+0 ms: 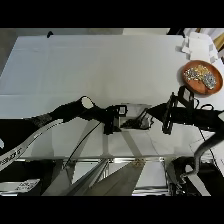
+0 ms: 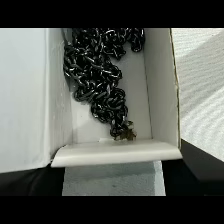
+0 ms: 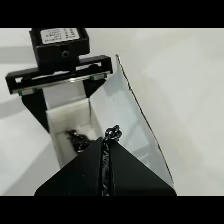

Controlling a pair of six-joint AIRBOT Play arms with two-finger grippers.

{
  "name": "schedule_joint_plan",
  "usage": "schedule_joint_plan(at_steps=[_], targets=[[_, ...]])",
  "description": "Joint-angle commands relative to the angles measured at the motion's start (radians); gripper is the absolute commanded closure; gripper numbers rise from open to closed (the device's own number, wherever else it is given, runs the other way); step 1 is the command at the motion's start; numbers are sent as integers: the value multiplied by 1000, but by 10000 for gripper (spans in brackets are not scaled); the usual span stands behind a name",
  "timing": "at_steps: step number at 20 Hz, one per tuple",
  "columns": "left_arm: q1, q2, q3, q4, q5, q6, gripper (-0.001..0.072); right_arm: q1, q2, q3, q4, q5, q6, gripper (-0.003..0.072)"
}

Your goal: Fold the box and place the chain.

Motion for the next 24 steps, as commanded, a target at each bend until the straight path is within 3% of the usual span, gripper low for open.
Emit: schedule_joint_plan(at_steps=[1,5,10,13,16,19,24], targets=[[1,0,0,0,0,0,640,57,-109,7,26,-2,52,677],[1,0,0,0,0,0,640,225,-233,7,-50,-182,64,673],[1,0,0,0,0,0,640,251,-284,7,-64,-251,93,626],[1,0,0,0,0,0,640,251,-283,7,-64,-247,93,431],[1,0,0,0,0,0,640,250,-246,8,-113,-215,93,421],[1,0,0,0,0,0,640,171,-146,26,-284,-204,247,444],[1,0,0,0,0,0,640,-89,-47,29,-425,-56,407,451]])
